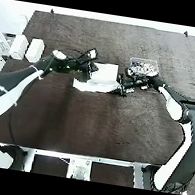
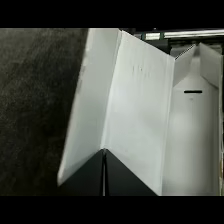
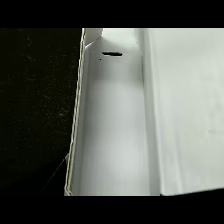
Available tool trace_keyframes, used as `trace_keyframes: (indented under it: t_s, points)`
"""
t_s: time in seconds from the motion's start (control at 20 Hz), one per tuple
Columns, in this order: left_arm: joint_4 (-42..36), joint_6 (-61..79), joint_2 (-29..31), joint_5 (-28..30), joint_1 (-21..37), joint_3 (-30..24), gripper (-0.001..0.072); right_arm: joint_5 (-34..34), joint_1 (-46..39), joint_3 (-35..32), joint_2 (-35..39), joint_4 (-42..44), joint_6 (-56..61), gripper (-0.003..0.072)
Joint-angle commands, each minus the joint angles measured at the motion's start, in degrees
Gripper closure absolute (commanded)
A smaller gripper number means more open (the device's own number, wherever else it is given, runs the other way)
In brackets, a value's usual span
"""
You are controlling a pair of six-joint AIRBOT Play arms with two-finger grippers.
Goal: Fold the box and place the chain.
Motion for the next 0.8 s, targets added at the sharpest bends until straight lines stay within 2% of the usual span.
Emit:
trace_keyframes:
  t_s: [0.0, 0.1, 0.15, 0.25, 0.3, 0.4, 0.65, 0.75]
  points:
    - [2.1, -1.8, 5.2, -9.7, 3.3, 0.1, 0.0689, 0.1, 0.0, 0.0, 0.0, 0.0, 0.1, 0.0209]
    - [6.3, -4.2, 8.3, -15.6, 6.0, 0.1, 0.0687, 0.1, 0.0, 0.0, 0.0, 0.0, 0.1, 0.0209]
    - [10.8, -4.3, 9.4, -18.6, 7.1, 0.1, 0.0639, 0.1, 0.0, 0.0, 0.0, 0.0, 0.1, 0.0209]
    - [18.5, -12.3, 9.5, -18.4, 7.8, 0.1, 0.0102, 0.1, 0.0, 0.0, 0.0, 0.0, 0.1, 0.0209]
    - [23.0, -15.2, 9.4, -18.6, 7.6, 0.0, 0.0071, 0.1, 0.0, 0.0, 0.0, 0.0, 0.1, 0.0209]
    - [28.6, -18.5, 8.5, -18.2, 6.8, -0.2, 0.007, 0.1, 0.0, 0.0, 0.0, 0.0, 0.1, 0.0209]
    - [35.1, -18.6, 2.2, -14.2, 2.7, -0.1, 0.0071, 0.1, 0.0, 0.0, 0.0, 0.0, 0.1, 0.0209]
    - [34.3, -18.6, 1.0, -11.4, 1.6, 0.0, 0.0071, 0.1, 0.0, 0.0, 0.0, 0.0, 0.1, 0.0209]
